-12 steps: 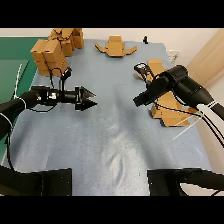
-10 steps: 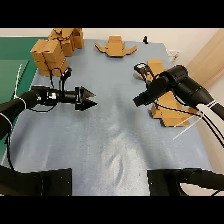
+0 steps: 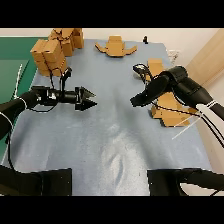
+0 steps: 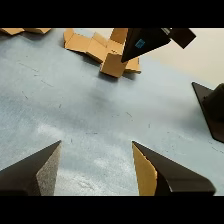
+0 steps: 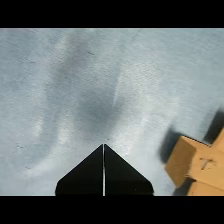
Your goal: Fold the box.
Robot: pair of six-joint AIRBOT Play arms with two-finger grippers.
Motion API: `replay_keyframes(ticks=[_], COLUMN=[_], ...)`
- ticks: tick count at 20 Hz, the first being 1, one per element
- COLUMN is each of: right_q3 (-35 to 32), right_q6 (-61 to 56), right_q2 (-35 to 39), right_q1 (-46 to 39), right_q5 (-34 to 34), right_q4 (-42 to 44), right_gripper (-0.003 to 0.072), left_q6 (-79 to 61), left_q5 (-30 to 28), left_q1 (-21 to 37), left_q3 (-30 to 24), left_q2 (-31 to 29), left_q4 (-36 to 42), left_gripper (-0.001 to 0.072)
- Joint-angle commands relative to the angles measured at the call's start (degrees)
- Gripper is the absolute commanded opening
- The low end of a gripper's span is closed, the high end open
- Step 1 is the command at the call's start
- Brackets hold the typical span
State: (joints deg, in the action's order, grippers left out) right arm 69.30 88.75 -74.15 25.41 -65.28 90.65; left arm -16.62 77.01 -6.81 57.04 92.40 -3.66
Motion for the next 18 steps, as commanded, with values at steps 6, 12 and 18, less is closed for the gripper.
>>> replay_keyframes(ticks=[6, 12, 18], right_q3=[7.08, 27.34, 27.69], right_q6=[-2.78, -2.73, 0.72], right_q2=[1.18, 4.96, 0.11], right_q1=[-0.33, -13.53, -46.88], right_q5=[-2.8, -20.15, -24.59], right_q4=[10.32, 7.85, -3.15], right_gripper=[0.0006, 0.057, 0.0569], left_q6=[-0.28, 11.82, 27.63], left_q5=[-1.01, 0.35, -3.67], left_q1=[0.0, -0.2, 0.13], left_q3=[-0.02, 0.02, 0.02], left_q2=[0.02, 0.02, 0.02], left_q4=[2.43, 9.18, 9.25], left_gripper=[0.0686, 0.0686, 0.0685])
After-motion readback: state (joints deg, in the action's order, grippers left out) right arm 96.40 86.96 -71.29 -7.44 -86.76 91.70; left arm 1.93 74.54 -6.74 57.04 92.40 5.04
